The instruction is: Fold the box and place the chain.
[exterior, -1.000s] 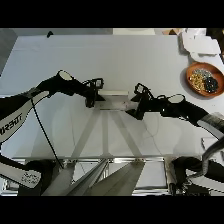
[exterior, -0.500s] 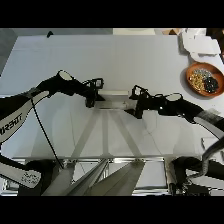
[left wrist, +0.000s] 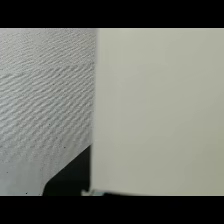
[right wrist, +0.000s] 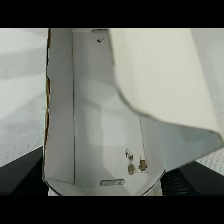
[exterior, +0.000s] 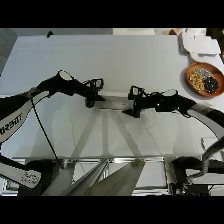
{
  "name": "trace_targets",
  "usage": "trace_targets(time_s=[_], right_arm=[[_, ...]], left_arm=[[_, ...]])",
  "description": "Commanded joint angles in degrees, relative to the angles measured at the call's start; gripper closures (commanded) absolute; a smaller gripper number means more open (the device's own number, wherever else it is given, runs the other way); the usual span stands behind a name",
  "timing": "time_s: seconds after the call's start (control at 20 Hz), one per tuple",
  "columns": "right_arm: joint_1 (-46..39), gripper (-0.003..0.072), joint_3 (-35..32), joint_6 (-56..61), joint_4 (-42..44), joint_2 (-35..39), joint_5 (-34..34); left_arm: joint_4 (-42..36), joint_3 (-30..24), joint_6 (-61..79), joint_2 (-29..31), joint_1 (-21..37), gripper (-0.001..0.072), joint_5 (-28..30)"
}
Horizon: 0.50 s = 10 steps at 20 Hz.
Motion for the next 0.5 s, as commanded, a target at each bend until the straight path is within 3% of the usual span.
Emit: trace_targets(time_s=[0.0, 0.45], right_arm=[[-1.84, -0.0007, 2.6, 2.78, -2.4, -3.04, 5.2], [-1.95, -0.0007, 2.71, 3.21, -5.57, -3.17, 4.98]], left_arm=[[-0.02, -0.02, -0.04, -0.02, -0.02, 0.0697, 0.02], [-0.02, -0.02, -0.04, -0.02, -0.04, 0.0697, 0.02]])
